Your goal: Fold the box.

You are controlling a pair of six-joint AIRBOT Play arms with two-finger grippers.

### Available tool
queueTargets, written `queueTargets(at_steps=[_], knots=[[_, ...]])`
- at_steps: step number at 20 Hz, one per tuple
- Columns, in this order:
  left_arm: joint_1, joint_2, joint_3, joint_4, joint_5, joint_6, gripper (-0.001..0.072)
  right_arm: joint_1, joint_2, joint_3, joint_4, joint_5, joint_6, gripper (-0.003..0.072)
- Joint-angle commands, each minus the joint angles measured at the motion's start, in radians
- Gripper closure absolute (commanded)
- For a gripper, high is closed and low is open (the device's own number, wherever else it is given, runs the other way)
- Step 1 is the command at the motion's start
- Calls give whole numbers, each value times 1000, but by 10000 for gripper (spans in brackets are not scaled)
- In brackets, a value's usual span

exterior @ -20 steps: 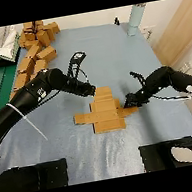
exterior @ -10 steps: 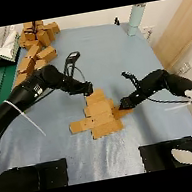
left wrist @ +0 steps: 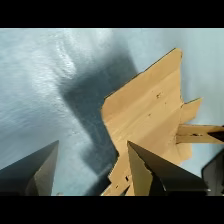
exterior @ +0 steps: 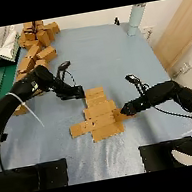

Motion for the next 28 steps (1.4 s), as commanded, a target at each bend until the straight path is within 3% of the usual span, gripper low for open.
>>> queueTargets(at_steps=[1, 3, 5, 10, 19, 20, 21, 24, 25, 28], knots=[[11, -101, 1, -218, -16, 200, 48, 2, 18, -12, 0, 15, -1, 686], [11, -146, 11, -375, -74, 356, 50, 2, 18, -12, 0, 15, -1, 686], [11, -174, 13, -418, -129, 433, 190, 2, 18, -12, -3, 15, 0, 686], [13, -217, 13, -429, -270, 478, 186, 2, 18, -12, -7, 34, 9, 686], [13, -223, 38, -478, -225, 533, 197, 2, 18, -13, -10, 23, 19, 686], [13, -223, 38, -477, -227, 535, 391, 2, 18, -13, -10, 23, 19, 686], [12, -223, 37, -472, -229, 542, 494, 2, 18, -12, -15, 23, 19, 686], [11, -223, 37, -461, -241, 568, 500, 2, 18, -13, -19, 23, 19, 686], [11, -223, 38, -454, -253, 583, 693, 2, 18, -12, -19, 24, 19, 686], [11, -223, 37, -455, -265, 612, 699, 2, 17, -12, -23, 24, 19, 685]])
